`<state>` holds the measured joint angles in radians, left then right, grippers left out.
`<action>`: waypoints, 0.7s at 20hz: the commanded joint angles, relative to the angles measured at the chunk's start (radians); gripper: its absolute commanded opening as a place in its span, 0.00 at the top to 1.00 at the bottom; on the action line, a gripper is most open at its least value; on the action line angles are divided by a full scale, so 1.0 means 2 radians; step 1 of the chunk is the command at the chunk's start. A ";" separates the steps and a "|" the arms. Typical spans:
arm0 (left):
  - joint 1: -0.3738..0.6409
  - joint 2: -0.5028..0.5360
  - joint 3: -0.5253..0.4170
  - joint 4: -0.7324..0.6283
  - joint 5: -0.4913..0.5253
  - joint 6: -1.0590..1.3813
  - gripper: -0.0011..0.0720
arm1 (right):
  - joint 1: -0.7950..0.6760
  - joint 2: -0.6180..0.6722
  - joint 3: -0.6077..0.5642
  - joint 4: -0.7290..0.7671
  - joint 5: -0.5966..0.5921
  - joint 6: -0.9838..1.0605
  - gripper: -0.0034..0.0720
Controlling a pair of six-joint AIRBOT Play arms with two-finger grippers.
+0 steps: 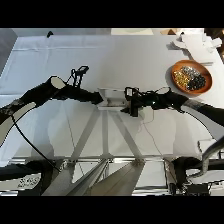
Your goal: Fold the box and place the chain.
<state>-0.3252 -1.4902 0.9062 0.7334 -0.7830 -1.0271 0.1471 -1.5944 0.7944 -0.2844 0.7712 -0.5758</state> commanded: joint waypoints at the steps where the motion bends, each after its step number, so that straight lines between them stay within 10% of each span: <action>1: -0.002 0.001 0.001 0.000 0.013 -0.016 0.10 | 0.000 0.000 0.000 0.000 0.000 0.000 0.42; 9: -0.065 0.001 0.058 0.281 0.003 -0.281 0.12 | 0.000 0.000 0.000 0.000 0.000 0.000 0.42; 14: -0.089 -0.022 0.070 0.294 -0.020 -0.375 0.13 | 0.000 0.000 0.000 0.000 0.000 0.000 0.42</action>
<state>-0.4751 -1.5120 1.0286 1.2545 -0.7902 -1.6253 0.1471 -1.5944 0.7944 -0.2840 0.7715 -0.5758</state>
